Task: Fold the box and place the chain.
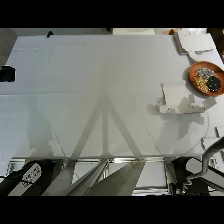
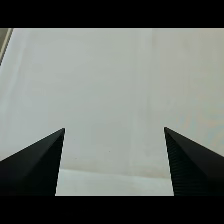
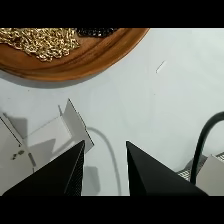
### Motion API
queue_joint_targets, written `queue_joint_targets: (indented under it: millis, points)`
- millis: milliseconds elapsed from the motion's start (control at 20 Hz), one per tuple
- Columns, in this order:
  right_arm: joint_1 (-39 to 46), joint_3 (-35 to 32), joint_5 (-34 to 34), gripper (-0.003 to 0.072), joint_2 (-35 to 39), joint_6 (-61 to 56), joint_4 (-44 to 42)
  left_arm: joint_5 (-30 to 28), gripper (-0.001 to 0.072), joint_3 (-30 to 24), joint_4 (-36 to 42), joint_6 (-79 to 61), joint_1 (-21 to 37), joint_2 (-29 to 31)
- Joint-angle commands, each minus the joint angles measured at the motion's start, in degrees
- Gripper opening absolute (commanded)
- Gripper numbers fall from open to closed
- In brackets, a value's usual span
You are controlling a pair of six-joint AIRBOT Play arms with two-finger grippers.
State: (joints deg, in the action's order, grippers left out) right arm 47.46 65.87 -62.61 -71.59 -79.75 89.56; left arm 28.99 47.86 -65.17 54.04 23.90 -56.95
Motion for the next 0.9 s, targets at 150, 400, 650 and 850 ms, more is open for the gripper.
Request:
queue_joint_targets:
  millis: [150, 400, 650, 850]
  points:
    - [1.2, 9.0, -9.5, 0.0304, -14.9, 6.7, -2.4, 0.0, 0.07, 0.0, 0.0, 0.0, 0.0, 0.0]
    - [1.2, 18.6, -17.7, 0.0304, -23.7, 8.3, -9.0, 0.0, 0.07, 0.0, 0.0, 0.0, 0.0, 0.0]
    - [1.2, 19.8, -19.9, 0.0304, -27.6, 8.4, -9.0, 0.0, 0.07, 0.0, 0.0, 0.0, 0.0, 0.0]
    - [1.2, 19.9, -21.6, 0.0304, -29.0, 8.4, -8.9, 0.0, 0.07, 0.0, 0.0, 0.0, 0.0, 0.0]
